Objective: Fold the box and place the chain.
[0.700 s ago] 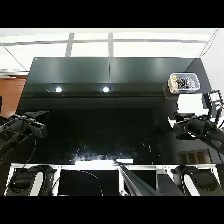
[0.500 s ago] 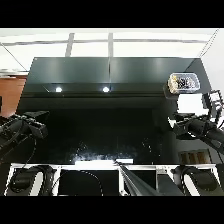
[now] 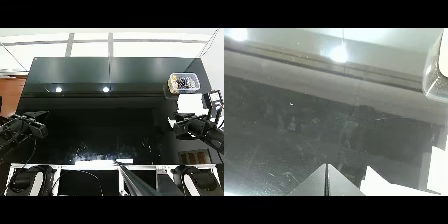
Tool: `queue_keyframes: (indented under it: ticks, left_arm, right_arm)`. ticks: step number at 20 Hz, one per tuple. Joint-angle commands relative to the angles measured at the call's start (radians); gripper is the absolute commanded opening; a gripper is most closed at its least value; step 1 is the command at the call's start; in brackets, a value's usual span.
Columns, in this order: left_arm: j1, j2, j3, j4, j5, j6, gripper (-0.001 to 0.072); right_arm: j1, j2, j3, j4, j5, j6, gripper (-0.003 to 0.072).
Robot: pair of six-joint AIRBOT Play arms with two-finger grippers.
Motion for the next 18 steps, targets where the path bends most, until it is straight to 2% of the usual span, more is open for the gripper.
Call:
queue_keyframes:
  ticks: [1,5,9,11,12,13,14,15,16,18]
  left_arm:
    - [-0.001,0.0,0.0,0.0,0.0,0.0,0.0027]
    - [-0.001,0.0,0.0,-0.007,0.011,0.0,0.0027]
    - [-0.002,0.0,0.0,-0.04,0.166,0.0,0.0027]
    - [-0.002,-0.003,-0.002,-0.058,0.219,0.0,0.0028]
    - [-0.002,-0.011,-0.007,-0.058,0.247,0.0,0.0028]
    - [-0.002,-0.026,-0.012,-0.061,0.265,0.0,0.0053]
    - [-0.002,-0.055,-0.013,-0.066,0.269,0.0,0.0329]
    - [-0.002,-0.089,-0.013,-0.074,0.268,0.0,0.072]
    - [-0.002,-0.123,-0.012,-0.084,0.259,0.002,0.0711]
    - [-0.01,-0.207,0.005,-0.081,0.189,0.008,0.0711]
  right_arm:
    - [0.001,0.0,0.0,0.0,0.0,0.0,0.0012]
    - [0.001,0.0,0.0,0.018,-0.014,0.001,0.0012]
    - [0.001,0.0,0.0,0.242,-0.08,0.0,0.0013]
    - [0.001,-0.002,0.0,0.274,-0.187,-0.001,0.0012]
    - [0.001,-0.009,0.0,0.211,-0.269,0.007,0.0012]
    - [-0.012,-0.035,0.0,0.098,-0.383,0.105,0.0013]
    - [-0.053,-0.084,0.003,-0.024,-0.473,0.27,0.0067]
    - [-0.113,-0.15,0.018,-0.106,-0.498,0.402,0.0411]
    - [-0.18,-0.235,0.045,-0.134,-0.481,0.442,0.072]
    - [-0.271,-0.411,0.153,-0.149,-0.342,0.312,0.072]
